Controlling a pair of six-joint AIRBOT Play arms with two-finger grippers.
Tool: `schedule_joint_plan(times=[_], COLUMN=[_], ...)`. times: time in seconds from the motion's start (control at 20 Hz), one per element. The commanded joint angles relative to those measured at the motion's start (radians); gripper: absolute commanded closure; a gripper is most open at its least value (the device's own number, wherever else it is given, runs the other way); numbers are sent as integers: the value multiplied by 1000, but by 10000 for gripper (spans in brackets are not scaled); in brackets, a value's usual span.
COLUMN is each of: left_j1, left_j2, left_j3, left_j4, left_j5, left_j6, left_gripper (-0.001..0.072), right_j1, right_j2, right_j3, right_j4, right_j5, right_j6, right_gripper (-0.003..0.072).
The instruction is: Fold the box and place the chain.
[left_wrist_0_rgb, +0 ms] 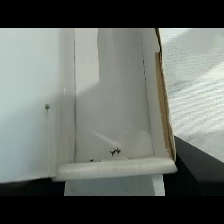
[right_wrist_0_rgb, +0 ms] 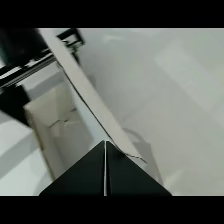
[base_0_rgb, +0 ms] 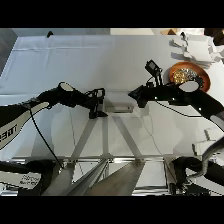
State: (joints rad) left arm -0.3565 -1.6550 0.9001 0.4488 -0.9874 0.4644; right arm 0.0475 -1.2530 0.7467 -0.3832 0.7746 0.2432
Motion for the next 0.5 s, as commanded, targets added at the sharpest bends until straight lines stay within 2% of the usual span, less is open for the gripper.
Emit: schedule_joint_plan(times=[0.0,0.3,0.45], left_j1=[0,0,0], left_j2=[-1,-1,-1], left_j3=[0,0,0], left_j4=[1,1,1], left_j5=[-1,-1,-1], left_j6=[3,3,3], left_gripper=[434,434,434], right_j1=[1,1,1], right_j2=[-69,-116,-115], right_j3=[1,1,1], right_j4=[40,30,-40], right_j5=[-117,-167,-117], right_j6=[11,10,10], right_gripper=[679,674,674])
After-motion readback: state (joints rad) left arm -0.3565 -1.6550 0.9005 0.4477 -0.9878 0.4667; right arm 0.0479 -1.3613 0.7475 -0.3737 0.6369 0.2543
